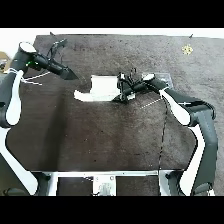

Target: Fold the box and place the chain.

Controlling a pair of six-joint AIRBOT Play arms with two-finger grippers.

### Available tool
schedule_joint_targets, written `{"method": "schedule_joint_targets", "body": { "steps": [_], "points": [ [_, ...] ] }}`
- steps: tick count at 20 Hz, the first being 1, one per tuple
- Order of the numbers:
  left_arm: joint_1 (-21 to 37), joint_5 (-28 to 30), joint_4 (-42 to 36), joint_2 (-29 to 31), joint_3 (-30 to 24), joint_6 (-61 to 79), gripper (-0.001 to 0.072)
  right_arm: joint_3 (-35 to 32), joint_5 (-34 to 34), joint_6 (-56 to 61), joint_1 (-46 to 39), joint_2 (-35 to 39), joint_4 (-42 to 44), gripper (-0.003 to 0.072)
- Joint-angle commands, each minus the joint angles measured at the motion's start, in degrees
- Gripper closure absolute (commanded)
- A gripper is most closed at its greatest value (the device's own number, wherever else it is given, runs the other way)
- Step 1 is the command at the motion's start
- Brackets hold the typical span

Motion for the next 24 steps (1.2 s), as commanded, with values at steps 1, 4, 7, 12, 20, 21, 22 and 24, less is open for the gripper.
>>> {"method": "schedule_joint_targets", "body": {
  "steps": [1, 4, 7, 12, 20, 21, 22, 24],
  "points": [
    [2.78, 0.98, 5.49, -0.02, -1.73, -20.26, 0.0698, 0.02, 0.02, 0.02, -0.02, 0.04, 0.0, 0.0242],
    [2.89, 3.26, 10.73, -0.02, -7.45, -25.68, 0.0699, 0.02, 0.02, 0.02, -0.02, 0.04, 0.0, 0.0242],
    [2.58, 4.94, 9.9, -0.02, -11.76, -26.84, 0.0701, 0.02, 0.02, 0.02, -0.02, 0.04, 0.0, 0.0242],
    [2.23, 7.21, 6.97, -0.02, -18.86, -26.99, 0.0701, 0.02, 0.02, 0.02, -0.02, 0.04, -0.02, 0.0243],
    [-2.4, 12.02, -1.42, -0.02, -23.63, -23.39, 0.0698, 0.02, 0.04, 0.02, -0.02, 0.04, 0.0, 0.0242],
    [-2.4, 11.72, -4.02, -0.02, -23.58, -21.86, 0.0698, 0.02, 0.04, 0.02, -0.02, 0.04, 0.0, 0.0242],
    [-2.4, 11.43, -6.29, -0.02, -23.58, -20.24, 0.0698, 0.02, 0.04, 0.02, -0.02, 0.04, 0.0, 0.0242],
    [-2.4, 11.02, -7.8, 0.0, -23.58, -18.43, 0.0697, 0.02, 0.04, 0.02, -0.02, 0.04, 0.0, 0.0242]
  ]
}}
